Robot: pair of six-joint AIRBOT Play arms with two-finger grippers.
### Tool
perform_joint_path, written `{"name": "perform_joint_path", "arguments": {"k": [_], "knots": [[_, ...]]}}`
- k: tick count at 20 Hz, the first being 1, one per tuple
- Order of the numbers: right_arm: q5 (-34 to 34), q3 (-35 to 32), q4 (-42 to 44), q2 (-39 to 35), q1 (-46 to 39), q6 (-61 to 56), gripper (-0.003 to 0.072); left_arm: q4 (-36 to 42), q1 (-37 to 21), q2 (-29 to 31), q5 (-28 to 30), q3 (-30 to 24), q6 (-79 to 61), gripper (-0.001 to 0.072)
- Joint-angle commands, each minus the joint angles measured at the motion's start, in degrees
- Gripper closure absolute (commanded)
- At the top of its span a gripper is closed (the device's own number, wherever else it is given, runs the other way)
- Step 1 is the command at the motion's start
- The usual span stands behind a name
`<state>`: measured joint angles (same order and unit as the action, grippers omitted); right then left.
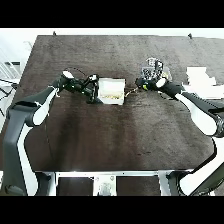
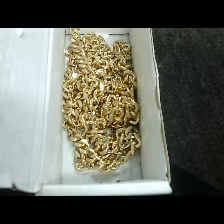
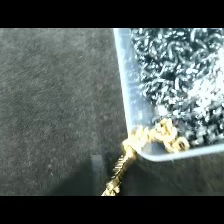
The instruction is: Fold the box and place the chain.
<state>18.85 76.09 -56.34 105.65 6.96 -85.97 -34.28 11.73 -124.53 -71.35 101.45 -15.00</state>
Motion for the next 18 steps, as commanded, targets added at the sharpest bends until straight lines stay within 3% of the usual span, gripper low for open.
{"name": "perform_joint_path", "arguments": {"k": [1, 3, 9, 18], "knots": [[3.2, 1.4, 1.4, -0.9, 0.3, 2.7, 0.0676, 0.0, -0.1, 0.0, 0.0, 0.0, 0.0, 0.0229], [8.0, -0.2, 0.1, -7.1, 0.8, 4.8, 0.0676, 0.0, -0.1, 0.0, 0.0, 0.0, 0.0, 0.0229], [9.2, -5.0, -5.0, -29.6, 6.1, 5.5, 0.0676, 0.0, -0.1, 0.0, 0.0, 0.0, 0.0, 0.0229], [11.7, -5.1, -5.4, -32.5, 17.0, 5.5, 0.0676, 0.0, -0.1, 0.0, 0.0, 0.0, 0.0, 0.0229]]}}
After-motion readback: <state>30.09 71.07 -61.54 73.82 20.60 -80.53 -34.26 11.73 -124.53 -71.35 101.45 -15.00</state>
